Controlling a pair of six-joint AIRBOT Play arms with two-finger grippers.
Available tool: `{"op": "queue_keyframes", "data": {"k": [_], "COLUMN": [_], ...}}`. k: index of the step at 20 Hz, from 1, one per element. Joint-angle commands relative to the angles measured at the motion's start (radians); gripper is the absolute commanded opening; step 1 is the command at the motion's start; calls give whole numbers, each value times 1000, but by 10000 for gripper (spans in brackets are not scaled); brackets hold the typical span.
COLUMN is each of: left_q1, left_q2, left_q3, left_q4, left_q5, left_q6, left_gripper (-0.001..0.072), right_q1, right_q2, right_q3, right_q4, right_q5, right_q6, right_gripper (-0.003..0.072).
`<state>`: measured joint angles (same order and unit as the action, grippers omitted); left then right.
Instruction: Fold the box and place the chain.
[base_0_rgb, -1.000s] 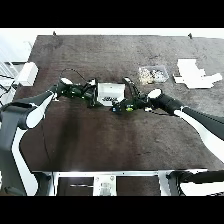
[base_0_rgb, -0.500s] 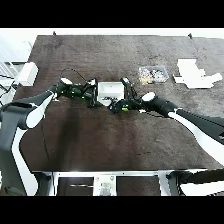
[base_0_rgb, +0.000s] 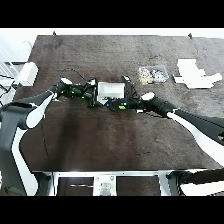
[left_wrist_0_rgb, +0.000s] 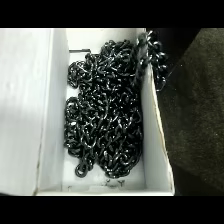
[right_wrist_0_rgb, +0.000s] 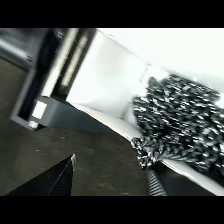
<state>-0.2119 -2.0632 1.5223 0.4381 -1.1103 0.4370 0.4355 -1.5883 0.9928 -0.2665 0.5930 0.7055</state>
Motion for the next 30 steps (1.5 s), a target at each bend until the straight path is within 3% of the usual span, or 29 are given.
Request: {"op": "queue_keyframes", "data": {"k": [1,12,16,17,20,22,27,30], "left_q1": [0,0,0,0,0,0,0,0], "left_q2": [0,0,0,0,0,0,0,0], "left_q3": [0,0,0,0,0,0,0,0], "left_q4": [-1,-1,-1,-1,-1,-1,-1,-1], "left_q5": [0,2,1,1,2,1,0,0], "left_q6": [-2,-2,-2,-2,-2,-2,-2,-2], "left_gripper": [542,543,542,543,543,542,542,543], "right_q1": [0,-61,-152,-182,-267,-311,-342,-330], "right_q2": [12,67,148,180,227,206,24,-66], "right_q3": [3,15,48,57,89,126,299,391], "right_q4": [58,136,135,135,121,53,-91,-145], "right_q5": [29,29,124,134,134,146,317,347], "right_q6": [-10,-119,-252,-284,-420,-430,-427,-427], "right_gripper": [518,517,494,469,272,263,169,173]}}
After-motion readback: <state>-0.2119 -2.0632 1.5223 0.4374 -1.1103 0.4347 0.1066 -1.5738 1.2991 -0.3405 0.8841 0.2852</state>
